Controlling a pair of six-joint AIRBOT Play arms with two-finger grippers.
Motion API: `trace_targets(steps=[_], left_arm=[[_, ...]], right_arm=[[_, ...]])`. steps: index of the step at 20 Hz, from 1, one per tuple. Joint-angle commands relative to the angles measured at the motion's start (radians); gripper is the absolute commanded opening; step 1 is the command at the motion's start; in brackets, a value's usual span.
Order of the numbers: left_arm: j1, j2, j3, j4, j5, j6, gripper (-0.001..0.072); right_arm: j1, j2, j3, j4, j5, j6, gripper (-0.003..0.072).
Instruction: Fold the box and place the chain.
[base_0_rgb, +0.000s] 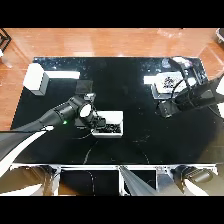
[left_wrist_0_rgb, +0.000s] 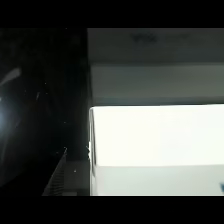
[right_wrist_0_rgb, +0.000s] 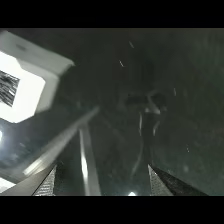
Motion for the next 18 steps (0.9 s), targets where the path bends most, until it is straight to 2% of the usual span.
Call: trace_targets(steps=[1, 5, 8, 9, 12, 14, 15, 18], left_arm=[[0.001, 0.013, 0.048, 0.008, -0.082, 0.016, 0.0519], [0.0, 0.119, 0.082, 0.003, -0.175, 0.185, 0.0516], [-0.005, 0.247, 0.073, -0.028, -0.369, 0.422, 0.0517], [-0.009, 0.31, 0.057, 0.002, -0.403, 0.446, 0.0517], [0.03, 0.547, -0.001, 0.092, -0.412, 0.436, 0.0518], [0.156, 0.678, -0.039, 0.048, -0.419, 0.433, 0.0525], [0.234, 0.72, -0.06, 0.029, -0.398, 0.455, 0.0593], [0.507, 0.734, -0.117, -0.087, -0.233, 0.581, 0.0625]], right_arm=[[-0.018, 0.011, -0.047, -0.026, -0.014, 0.001, 0.0709], [-0.018, 0.011, -0.047, -0.026, -0.134, 0.0, 0.0709], [-0.016, 0.002, -0.047, -0.026, -0.121, -0.068, 0.071], [-0.016, -0.012, -0.047, -0.024, -0.113, -0.077, 0.071], [-0.015, -0.066, -0.045, 0.058, -0.167, -0.113, 0.071], [-0.006, -0.122, -0.018, 0.137, -0.206, -0.098, 0.071], [0.014, -0.164, 0.016, 0.135, -0.22, -0.08, 0.071], [0.089, -0.356, 0.221, 0.135, -0.273, -0.052, 0.071]])
